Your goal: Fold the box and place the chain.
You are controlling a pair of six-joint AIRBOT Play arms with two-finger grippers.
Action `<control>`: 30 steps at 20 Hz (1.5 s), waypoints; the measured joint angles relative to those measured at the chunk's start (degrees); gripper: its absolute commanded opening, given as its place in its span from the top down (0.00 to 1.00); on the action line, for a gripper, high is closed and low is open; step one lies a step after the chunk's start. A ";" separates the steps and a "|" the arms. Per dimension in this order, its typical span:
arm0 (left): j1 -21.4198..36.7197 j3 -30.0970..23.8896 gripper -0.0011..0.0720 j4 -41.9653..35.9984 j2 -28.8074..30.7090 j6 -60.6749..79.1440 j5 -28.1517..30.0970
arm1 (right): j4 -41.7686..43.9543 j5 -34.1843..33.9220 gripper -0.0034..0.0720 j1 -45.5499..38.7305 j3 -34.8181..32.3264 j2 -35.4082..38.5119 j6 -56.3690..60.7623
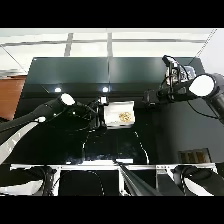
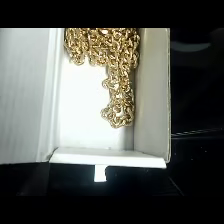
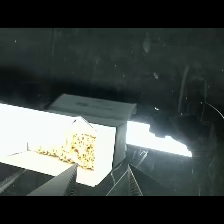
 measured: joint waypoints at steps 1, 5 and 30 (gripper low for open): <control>-0.04 0.00 0.01 -0.04 0.00 -0.09 0.50 | 0.00 -0.26 0.47 0.00 0.00 -0.02 -0.02; -0.17 0.00 0.01 -0.20 0.00 3.74 0.74 | 0.00 -1.36 0.47 0.00 0.00 -0.04 0.00; -0.17 0.00 0.44 -6.60 0.00 10.51 1.62 | 3.89 -11.82 0.04 4.00 0.00 -10.05 -22.27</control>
